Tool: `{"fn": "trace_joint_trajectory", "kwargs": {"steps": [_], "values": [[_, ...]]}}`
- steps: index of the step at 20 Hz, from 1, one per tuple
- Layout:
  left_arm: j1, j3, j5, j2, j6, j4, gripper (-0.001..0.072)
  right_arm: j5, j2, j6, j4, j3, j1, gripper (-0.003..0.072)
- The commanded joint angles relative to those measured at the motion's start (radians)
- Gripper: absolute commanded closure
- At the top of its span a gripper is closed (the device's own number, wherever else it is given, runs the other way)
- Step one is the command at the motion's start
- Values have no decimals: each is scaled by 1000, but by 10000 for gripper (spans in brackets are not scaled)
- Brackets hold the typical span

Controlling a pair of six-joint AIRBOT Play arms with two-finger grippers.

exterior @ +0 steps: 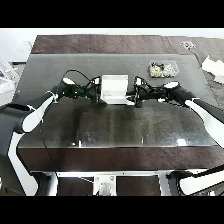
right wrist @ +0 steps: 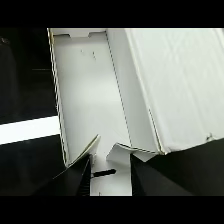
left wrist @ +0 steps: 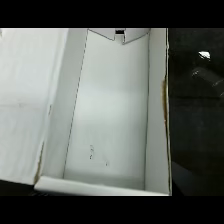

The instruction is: Fold the box and place the chain.

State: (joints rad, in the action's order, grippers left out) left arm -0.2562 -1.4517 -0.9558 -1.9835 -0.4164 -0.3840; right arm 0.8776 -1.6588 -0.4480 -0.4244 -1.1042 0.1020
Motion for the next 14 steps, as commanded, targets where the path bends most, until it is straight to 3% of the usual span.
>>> {"fn": "trace_joint_trajectory", "kwargs": {"steps": [1,8,10,13,14], "values": [[-1,0,1,0,0,0,222,18,-21,-40,32,-1,18,334],[-1,0,0,0,0,0,222,21,-54,-76,32,-25,32,247],[-1,0,0,0,0,0,222,21,-68,-77,32,-34,31,117],[-1,0,-5,0,0,0,222,20,-76,-97,18,-34,31,110],[-1,0,-5,0,0,0,222,18,-78,-107,5,-35,31,63]]}}
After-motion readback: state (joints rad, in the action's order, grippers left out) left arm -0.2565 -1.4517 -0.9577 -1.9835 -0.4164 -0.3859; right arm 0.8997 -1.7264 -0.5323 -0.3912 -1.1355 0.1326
